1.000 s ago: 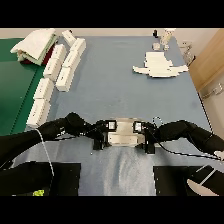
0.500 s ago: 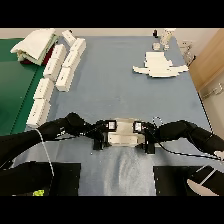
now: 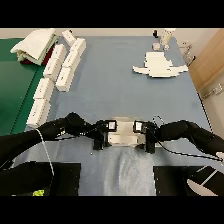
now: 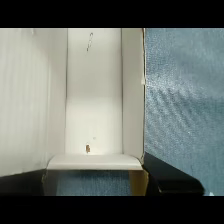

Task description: Fold the box.

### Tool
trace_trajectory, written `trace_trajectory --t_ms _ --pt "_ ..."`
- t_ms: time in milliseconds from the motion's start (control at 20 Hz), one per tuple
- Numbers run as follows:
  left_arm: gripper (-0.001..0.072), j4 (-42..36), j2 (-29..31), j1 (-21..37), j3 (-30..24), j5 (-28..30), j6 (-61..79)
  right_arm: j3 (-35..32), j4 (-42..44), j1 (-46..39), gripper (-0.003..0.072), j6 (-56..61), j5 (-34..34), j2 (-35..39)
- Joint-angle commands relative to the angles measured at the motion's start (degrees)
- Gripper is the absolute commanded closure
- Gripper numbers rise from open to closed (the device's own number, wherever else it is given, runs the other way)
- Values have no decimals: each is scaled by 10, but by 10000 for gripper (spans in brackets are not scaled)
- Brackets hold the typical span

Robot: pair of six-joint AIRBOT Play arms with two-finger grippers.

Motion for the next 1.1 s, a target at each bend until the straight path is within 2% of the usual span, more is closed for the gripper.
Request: trace_trajectory --t_ms 0,100,300,450,500,600,650,750,850,900,1050 --pt "248 1 0 0 0 0 1 9 -83 0 -34 105 -13 30" --pt "248 1 0 0 0 0 1 20 -163 0 -34 207 -60 55" --pt "248 1 0 0 0 0 1 63 -273 0 -34 440 -223 107" --pt "248 1 0 0 0 0 1 111 -265 0 -34 721 -313 130" --pt "248 1 0 0 0 0 1 115 -232 0 88 802 -314 132" --pt "248 1 0 0 0 0 1 105 -97 1 287 891 -268 124" --pt "248 1 0 0 0 0 1 95 -9 8 352 898 -213 113" --pt "248 1 0 0 0 0 1 82 73 41 586 910 -94 83" --pt "248 1 0 0 0 0 1 85 74 85 610 935 14 40" --pt "248 1 0 0 0 0 1 92 73 94 609 935 45 22" --pt "248 1 0 0 0 0 1 129 61 96 610 935 81 -23"
